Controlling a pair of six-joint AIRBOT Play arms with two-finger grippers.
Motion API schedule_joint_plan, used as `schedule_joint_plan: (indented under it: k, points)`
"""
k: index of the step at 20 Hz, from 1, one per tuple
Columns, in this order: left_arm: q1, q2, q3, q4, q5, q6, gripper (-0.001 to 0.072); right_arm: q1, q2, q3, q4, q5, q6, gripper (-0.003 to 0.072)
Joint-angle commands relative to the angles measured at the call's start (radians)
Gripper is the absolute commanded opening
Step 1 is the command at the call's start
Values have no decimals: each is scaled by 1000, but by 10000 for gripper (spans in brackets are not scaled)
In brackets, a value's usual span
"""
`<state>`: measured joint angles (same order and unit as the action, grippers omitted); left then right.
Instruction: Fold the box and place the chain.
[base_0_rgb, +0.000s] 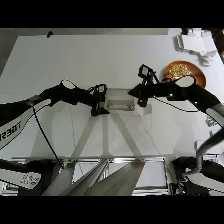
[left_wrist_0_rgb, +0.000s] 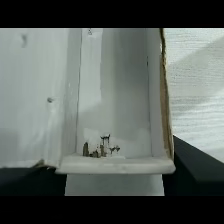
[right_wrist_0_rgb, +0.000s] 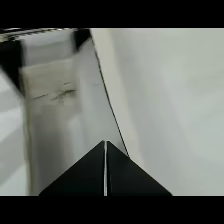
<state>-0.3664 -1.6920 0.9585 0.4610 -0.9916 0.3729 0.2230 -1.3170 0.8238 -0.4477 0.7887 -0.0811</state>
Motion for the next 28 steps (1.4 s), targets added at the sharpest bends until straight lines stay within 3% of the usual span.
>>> schedule_joint_plan:
  k: [1, 4, 8, 12, 15, 18, 19, 21, 28]
  points:
    - [0, -1, 0, 0, 0, 0, 77, 0, -97, 2, 75, -180, 34, 16]
    - [0, -1, 0, 0, 0, 0, 77, 0, -165, 2, 56, -160, 49, 15]
    - [0, -1, 0, 0, 0, 0, 77, -1, -72, 2, -35, -115, 51, 16]
    - [0, -1, 0, 0, 0, 0, 77, -1, 105, -3, -418, -44, 170, 15]
    - [0, -1, 0, 1, 0, 0, 77, 0, 140, -56, -639, -16, 251, 16]
    - [0, -1, 0, 0, 0, 0, 77, 40, 124, -107, -643, 17, 249, 44]
    - [0, -1, 0, 0, 0, 0, 77, 63, 118, -114, -640, 6, 237, 136]
    - [0, -1, 0, 0, 0, 0, 77, 96, 103, -115, -586, -1, 163, 211]
    - [0, -1, 0, 0, 0, 0, 77, 144, 48, -115, -296, -69, 68, 208]
